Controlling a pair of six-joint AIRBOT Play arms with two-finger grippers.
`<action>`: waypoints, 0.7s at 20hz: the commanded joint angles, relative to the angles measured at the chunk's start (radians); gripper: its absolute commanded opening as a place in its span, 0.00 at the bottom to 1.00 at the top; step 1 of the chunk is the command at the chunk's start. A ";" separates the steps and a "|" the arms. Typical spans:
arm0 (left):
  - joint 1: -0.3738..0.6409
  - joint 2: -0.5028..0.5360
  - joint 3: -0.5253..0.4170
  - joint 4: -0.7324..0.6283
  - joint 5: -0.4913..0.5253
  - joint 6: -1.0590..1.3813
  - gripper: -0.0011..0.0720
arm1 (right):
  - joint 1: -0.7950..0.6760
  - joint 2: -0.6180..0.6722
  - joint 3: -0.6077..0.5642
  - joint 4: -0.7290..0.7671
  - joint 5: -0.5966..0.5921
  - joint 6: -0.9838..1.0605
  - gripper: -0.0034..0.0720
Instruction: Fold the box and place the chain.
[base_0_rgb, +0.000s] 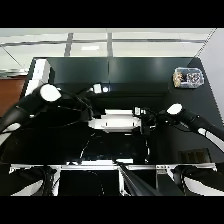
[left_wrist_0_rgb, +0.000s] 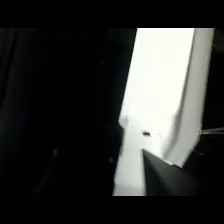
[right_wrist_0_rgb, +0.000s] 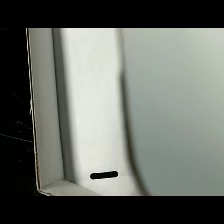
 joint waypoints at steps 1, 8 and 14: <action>0.032 0.068 0.000 0.030 -0.244 -0.334 0.09 | 0.000 -0.001 0.001 0.000 0.002 0.000 0.35; -0.080 -0.060 -0.095 -0.520 0.089 -0.274 0.05 | 0.000 -0.001 0.001 0.000 0.002 0.000 0.35; -0.080 -0.167 -0.089 -0.471 0.299 -0.262 0.05 | 0.000 -0.001 0.001 0.000 0.002 0.000 0.35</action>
